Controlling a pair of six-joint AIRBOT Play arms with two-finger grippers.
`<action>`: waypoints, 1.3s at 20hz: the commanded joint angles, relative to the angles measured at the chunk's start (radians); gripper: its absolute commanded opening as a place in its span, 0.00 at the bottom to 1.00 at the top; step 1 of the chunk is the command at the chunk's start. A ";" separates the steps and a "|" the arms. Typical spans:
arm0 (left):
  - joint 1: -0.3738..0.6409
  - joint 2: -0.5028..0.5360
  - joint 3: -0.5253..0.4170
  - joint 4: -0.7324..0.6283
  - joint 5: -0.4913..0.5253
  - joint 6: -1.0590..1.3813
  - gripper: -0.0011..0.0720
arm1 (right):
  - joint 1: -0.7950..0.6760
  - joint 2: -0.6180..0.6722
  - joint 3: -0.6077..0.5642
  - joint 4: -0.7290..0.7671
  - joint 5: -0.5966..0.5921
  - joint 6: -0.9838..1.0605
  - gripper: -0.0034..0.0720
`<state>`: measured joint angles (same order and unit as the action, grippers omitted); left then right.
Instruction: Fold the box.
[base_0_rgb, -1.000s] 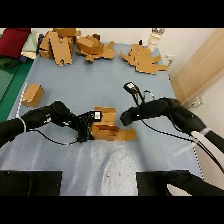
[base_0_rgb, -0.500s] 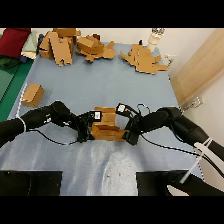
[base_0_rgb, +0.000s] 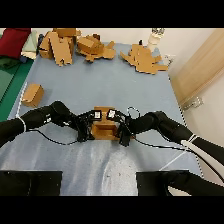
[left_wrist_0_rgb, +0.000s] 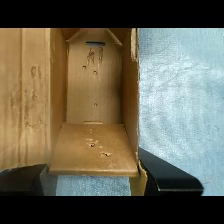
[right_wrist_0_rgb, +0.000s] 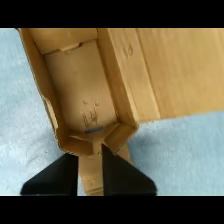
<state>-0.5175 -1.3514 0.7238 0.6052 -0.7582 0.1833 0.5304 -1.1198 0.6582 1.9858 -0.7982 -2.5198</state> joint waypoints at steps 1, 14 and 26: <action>0.000 0.000 0.000 0.000 -0.001 0.002 0.45 | 0.023 -0.009 -0.001 0.013 0.011 -0.003 0.24; 0.000 0.000 0.000 -0.003 -0.001 0.002 0.45 | 0.064 -0.017 -0.001 0.107 0.123 -0.003 0.19; 0.000 0.000 0.000 -0.003 -0.001 0.002 0.45 | 0.061 -0.010 -0.001 -0.103 0.001 0.190 0.09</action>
<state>-0.5175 -1.3521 0.7238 0.5964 -0.7570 0.1814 0.5934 -1.1374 0.6575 1.9343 -0.7921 -2.3760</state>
